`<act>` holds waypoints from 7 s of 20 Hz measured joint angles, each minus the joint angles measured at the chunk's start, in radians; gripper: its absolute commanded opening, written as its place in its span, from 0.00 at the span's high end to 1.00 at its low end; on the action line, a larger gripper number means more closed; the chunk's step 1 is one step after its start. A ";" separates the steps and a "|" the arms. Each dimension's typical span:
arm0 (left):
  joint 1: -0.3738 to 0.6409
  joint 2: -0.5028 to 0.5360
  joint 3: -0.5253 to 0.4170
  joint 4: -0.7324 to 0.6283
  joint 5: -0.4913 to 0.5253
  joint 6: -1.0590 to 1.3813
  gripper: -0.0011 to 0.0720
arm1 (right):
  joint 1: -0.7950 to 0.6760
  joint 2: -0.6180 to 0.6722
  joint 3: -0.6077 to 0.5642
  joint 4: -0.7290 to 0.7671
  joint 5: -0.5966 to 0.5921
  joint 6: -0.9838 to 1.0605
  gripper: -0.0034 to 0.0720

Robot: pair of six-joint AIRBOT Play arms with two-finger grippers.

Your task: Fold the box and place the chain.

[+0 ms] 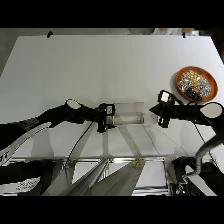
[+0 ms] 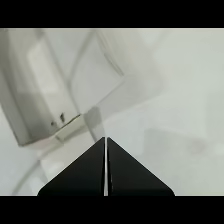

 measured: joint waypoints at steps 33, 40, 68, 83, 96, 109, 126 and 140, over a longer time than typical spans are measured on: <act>0.000 0.000 0.000 0.000 -0.001 0.000 0.45 | -0.108 -0.247 0.000 0.084 0.263 0.845 0.54; 0.000 0.000 0.000 0.000 -0.001 0.000 0.45 | 0.021 -0.243 0.014 0.092 0.172 0.883 0.54; 0.000 0.000 0.000 0.000 -0.001 0.000 0.45 | 0.592 -0.512 0.374 -0.783 0.135 2.068 0.87; 0.000 0.000 0.000 0.000 -0.001 0.000 0.45 | 0.543 -0.366 0.412 -0.806 0.241 1.921 0.49; 0.000 0.000 0.000 0.000 -0.001 0.000 0.45 | -0.111 -0.438 0.746 -0.824 0.349 1.516 0.65; 0.000 0.000 0.000 0.000 -0.001 0.000 0.45 | -0.409 -0.709 0.775 -0.832 0.277 1.449 0.66; 0.000 0.000 0.000 0.000 0.000 0.000 0.45 | -0.399 -0.626 0.774 -0.820 0.319 1.420 0.94; 0.000 0.000 0.000 0.000 0.000 0.000 0.45 | -0.125 0.025 0.774 -0.689 0.512 1.383 0.94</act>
